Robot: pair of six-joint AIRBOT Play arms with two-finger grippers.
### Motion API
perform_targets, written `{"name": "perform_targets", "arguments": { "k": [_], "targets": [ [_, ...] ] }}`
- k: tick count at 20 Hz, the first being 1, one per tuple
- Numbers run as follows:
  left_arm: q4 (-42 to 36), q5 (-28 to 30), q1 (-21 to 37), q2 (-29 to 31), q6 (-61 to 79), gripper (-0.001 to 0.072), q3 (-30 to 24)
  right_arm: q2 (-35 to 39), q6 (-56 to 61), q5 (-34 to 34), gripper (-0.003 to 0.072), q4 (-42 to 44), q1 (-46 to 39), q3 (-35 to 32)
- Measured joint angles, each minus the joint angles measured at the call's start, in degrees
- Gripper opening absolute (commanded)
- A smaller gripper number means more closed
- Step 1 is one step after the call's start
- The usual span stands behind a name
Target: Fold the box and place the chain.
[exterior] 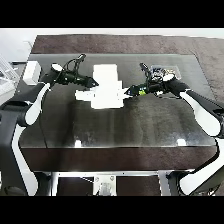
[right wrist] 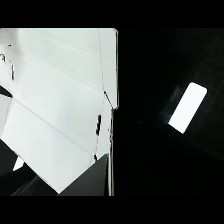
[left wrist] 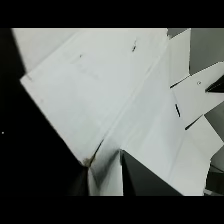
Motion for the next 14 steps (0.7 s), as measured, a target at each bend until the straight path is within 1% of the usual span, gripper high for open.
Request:
{"name": "perform_targets", "arguments": {
  "k": [2, 3, 4, 5, 6, 7, 9, 10, 11, 12, 14],
  "targets": [
    [-0.1, 0.0, 0.0, 0.0, 0.2, 0.0228, 0.0, 0.0, 0.0, 0.0, 0.0, 0.0, 0.0, 0.0],
    [-0.3, -0.1, 0.0, 0.0, 0.4, 0.0185, 0.0, 0.0, 0.0, 0.0, 0.0001, 0.0, 0.0, 0.0],
    [-0.6, -0.1, 0.0, 0.0, 0.6, 0.0157, 0.0, 0.0, 0.0, 0.0, 0.0001, 0.0, 0.0, 0.0],
    [-0.8, -0.2, 0.0, 0.0, 0.8, 0.0109, 0.0, 0.0, 0.0, 0.0, 0.0001, 0.0, 0.0, 0.0],
    [-1.0, -0.2, 0.0, 0.0, 1.0, 0.0106, 0.0, 0.0, 0.0, 0.0, 0.0, 0.0, 0.0, 0.0],
    [-1.1, -0.3, 0.0, 0.0, 1.2, 0.0022, 0.0, 0.0, 0.0, 0.0, 0.0001, 0.0, 0.0, 0.0],
    [-1.5, -1.0, 0.0, 0.0, 1.8, 0.0021, 0.0, 0.0, 0.0, 0.0, 0.0001, -0.1, 0.0, 0.0],
    [-1.6, -1.1, 0.0, 0.0, 2.4, 0.002, 0.0, 0.0, 0.0, 0.0, 0.0089, -0.1, 0.0, 0.0],
    [-1.9, -1.8, 0.0, -0.1, 3.4, 0.0019, -0.1, 0.0, 0.0, -0.1, 0.0246, 0.1, 0.0, 0.0],
    [-2.2, -2.5, 0.0, -0.1, 4.7, 0.0019, -0.2, 0.0, 0.0, 0.1, 0.03, 0.1, 0.0, 0.0],
    [-3.9, -3.0, -0.1, -0.1, 7.5, 0.0018, -0.2, 0.0, 0.0, 0.2, 0.03, 0.1, -0.1, 0.0]
  ]
}}
